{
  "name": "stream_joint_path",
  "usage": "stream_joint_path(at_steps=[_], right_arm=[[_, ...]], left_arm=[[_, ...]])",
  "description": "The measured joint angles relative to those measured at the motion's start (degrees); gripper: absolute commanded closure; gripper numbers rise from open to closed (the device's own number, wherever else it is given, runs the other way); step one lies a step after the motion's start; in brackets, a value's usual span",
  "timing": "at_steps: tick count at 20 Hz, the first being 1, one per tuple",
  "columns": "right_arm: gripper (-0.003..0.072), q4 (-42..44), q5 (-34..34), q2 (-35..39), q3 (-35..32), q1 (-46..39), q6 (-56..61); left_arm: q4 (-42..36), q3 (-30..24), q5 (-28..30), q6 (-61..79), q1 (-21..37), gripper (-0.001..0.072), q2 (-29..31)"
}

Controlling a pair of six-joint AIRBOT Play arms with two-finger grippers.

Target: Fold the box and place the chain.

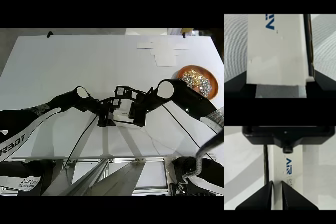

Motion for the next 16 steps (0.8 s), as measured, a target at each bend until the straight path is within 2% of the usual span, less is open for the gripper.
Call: stream_joint_path(at_steps=[6, 8, 12, 14, 16], right_arm=[[0.0554, 0.11, -0.48, 0.00, -0.98, 0.00, 0.11], [0.0431, 0.15, -0.52, 0.00, -1.81, 0.13, 0.13], [0.0408, 0.94, -0.50, 0.42, -2.56, 0.57, -0.04], [0.0424, 2.01, -0.24, 1.31, -2.69, 0.70, -0.33], [0.0600, 2.56, -0.74, 2.51, -2.80, 0.70, -0.44]], left_arm=[[0.02, 0.00, 0.00, -0.02, 0.00, 0.0575, 0.00], [0.07, 0.00, 0.00, 0.07, 0.00, 0.0575, 0.00], [0.15, 0.00, 0.00, 0.28, 0.00, 0.0575, 0.00], [0.15, 0.00, 0.00, 0.20, 0.00, 0.0575, 0.00], [0.13, 0.00, 0.00, 0.15, 0.00, 0.0575, 0.00]])
